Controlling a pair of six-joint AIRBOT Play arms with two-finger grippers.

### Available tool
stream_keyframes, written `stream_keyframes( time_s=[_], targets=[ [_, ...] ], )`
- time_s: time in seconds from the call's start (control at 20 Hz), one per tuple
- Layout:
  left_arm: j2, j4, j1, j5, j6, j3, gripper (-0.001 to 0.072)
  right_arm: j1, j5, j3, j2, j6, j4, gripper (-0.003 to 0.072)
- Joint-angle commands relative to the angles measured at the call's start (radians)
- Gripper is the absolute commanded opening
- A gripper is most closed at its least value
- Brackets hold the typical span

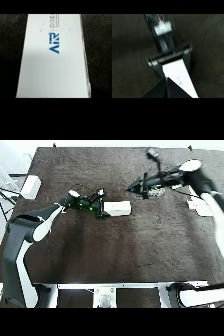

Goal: Fold the box and place the chain.

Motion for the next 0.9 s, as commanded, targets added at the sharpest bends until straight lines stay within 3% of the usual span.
stream_keyframes(
  time_s=[0.0, 0.15, 0.3, 0.45, 0.55, 0.7, 0.85],
  targets=[
    [0.000, 0.000, 0.001, 0.001, 0.001, 0.001, 0.0350, -0.086, -0.117, -0.217, 0.270, 0.052, 0.011, 0.0004],
    [0.000, -0.001, 0.000, -0.001, 0.001, 0.001, 0.0350, -0.143, -0.331, -0.526, 0.480, 0.051, 0.011, 0.0005],
    [0.000, -0.006, 0.000, -0.001, 0.001, 0.001, 0.0349, -0.165, -0.493, -0.763, 0.602, 0.034, 0.011, 0.0006],
    [0.000, -0.012, 0.000, -0.001, 0.001, 0.001, 0.0350, -0.163, -0.557, -0.901, 0.638, 0.024, 0.018, 0.0005],
    [0.000, -0.031, 0.000, -0.002, 0.001, 0.001, 0.0349, -0.162, -0.609, -0.997, 0.669, -0.138, 0.145, 0.0004],
    [0.000, -0.056, 0.000, 0.000, 0.001, 0.001, 0.0349, -0.161, -0.792, -1.126, 0.729, -0.345, 0.399, 0.0005],
    [0.000, -0.057, 0.000, -0.011, 0.000, 0.001, 0.0348, -0.161, -0.830, -1.184, 0.735, -0.387, 0.442, 0.0005]
  ],
)
